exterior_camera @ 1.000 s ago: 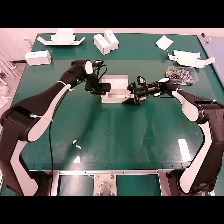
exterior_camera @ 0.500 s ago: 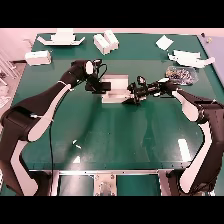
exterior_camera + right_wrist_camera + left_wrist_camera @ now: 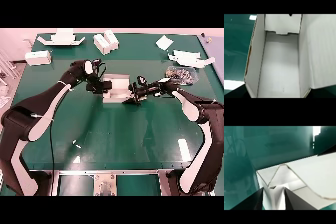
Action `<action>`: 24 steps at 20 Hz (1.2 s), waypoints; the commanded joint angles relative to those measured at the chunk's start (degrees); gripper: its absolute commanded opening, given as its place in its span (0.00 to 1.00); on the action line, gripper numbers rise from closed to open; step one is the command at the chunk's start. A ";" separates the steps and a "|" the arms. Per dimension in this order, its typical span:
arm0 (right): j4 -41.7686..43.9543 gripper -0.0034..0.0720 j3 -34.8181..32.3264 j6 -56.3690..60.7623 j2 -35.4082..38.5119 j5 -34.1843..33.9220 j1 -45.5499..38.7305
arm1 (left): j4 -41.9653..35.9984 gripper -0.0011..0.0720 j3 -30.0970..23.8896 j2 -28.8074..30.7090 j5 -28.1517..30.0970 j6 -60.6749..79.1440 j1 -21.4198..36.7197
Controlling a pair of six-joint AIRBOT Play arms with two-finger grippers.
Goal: Fold the box and place the chain.
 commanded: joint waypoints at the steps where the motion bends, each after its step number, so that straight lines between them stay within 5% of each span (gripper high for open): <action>1: 0.17 0.77 0.00 0.11 0.00 -0.02 0.04 | 2.60 0.42 -0.11 -0.22 -1.70 0.00 -1.29; 23: 0.17 0.77 0.00 0.11 0.00 -0.02 0.04 | 9.57 0.41 -0.04 -1.75 0.26 -12.59 -4.68; 24: 0.20 0.77 0.00 0.11 0.00 -0.02 0.04 | 9.60 0.30 -0.04 -1.75 0.31 -12.66 -4.68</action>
